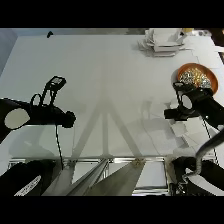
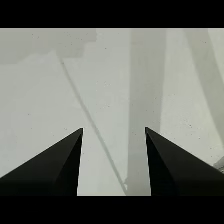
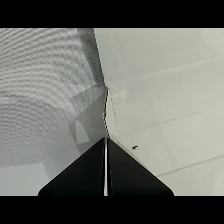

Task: Fold the box and place the chain.

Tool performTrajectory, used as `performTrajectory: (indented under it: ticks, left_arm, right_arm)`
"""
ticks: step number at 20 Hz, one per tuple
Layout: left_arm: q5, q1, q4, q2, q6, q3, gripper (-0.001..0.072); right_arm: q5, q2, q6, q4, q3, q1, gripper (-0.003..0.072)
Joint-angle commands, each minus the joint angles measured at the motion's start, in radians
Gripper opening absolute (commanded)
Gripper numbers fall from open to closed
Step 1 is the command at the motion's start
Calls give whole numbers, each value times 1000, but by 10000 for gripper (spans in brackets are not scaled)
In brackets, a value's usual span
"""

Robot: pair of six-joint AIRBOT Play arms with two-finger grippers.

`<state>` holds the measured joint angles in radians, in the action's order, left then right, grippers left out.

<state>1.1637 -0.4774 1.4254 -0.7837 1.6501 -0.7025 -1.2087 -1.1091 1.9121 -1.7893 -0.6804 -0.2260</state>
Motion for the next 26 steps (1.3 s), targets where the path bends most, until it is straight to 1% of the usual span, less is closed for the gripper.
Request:
performTrajectory:
  ticks: [1,6,8,10,12,15,18,21,24,26]
  left_arm:
    - [0,1,0,1,0,0,431]
    - [0,1,0,1,0,0,431]
    - [0,1,0,1,0,0,431]
    - [0,1,0,1,0,0,431]
    - [0,1,0,1,0,0,431]
    - [0,1,0,1,0,0,431]
    - [0,1,0,1,0,0,431]
    - [0,1,0,1,0,0,431]
    - [0,1,0,1,0,0,431]
    - [0,1,0,1,0,0,431]
  right_arm:
    - [0,0,0,0,0,1,17]
    - [-10,2,-18,-1,0,1,17]
    - [-60,3,-116,-3,-21,1,17]
    - [-145,4,-224,-27,-66,1,17]
    - [-203,4,-235,-42,-111,1,17]
    - [-205,4,-235,-7,-129,1,17]
    - [-154,4,-268,6,-154,1,16]
    - [-164,4,-269,-53,-270,1,16]
    - [-166,17,-324,-185,-401,2,16]
    - [-151,28,-356,-270,-436,20,16]
